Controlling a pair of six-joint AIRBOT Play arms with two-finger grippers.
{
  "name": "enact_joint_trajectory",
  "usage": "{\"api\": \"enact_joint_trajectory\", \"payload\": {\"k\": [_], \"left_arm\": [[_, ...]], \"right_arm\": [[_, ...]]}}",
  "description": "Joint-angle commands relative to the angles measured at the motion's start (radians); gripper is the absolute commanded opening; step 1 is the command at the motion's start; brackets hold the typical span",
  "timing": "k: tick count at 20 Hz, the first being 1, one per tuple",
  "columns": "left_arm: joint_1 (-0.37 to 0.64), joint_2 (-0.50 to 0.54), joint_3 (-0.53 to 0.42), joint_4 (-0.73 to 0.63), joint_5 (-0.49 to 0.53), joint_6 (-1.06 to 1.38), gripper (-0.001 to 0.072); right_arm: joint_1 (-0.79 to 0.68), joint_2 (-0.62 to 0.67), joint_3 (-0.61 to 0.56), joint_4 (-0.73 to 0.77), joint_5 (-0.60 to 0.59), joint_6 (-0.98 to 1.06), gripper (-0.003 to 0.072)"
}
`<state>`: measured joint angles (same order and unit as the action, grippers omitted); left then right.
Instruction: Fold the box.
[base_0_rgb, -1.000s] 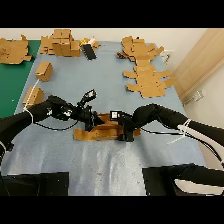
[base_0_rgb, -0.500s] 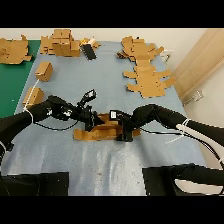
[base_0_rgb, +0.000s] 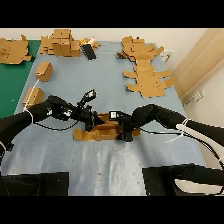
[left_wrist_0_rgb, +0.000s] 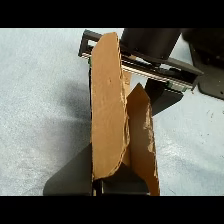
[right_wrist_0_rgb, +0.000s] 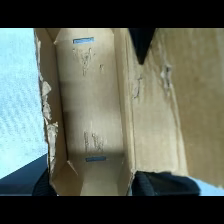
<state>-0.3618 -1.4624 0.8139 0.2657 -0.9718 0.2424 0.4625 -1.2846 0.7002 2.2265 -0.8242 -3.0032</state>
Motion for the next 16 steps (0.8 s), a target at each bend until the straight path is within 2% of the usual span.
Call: {"api": "enact_joint_trajectory", "payload": {"k": [1, 4, 6, 16], "left_arm": [[0.0, -0.001, 0.0, 0.0, 0.0, 0.0, 0.0013], [0.0, -0.001, 0.0, 0.0, 0.0, 0.0, 0.0013], [0.0, -0.001, 0.0, 0.0, 0.0, 0.0, 0.0013], [0.0, -0.001, 0.0, 0.0, 0.0, 0.0, 0.0013]], "right_arm": [[0.001, 0.0, 0.0, -0.017, -0.004, 0.0, 0.0559], [0.001, 0.0, 0.0, -0.032, -0.004, 0.0, 0.0554], [0.001, 0.0, 0.0, -0.031, -0.005, 0.0, 0.0498], [0.001, 0.0, 0.0, -0.006, -0.004, 0.0, 0.0498]]}}
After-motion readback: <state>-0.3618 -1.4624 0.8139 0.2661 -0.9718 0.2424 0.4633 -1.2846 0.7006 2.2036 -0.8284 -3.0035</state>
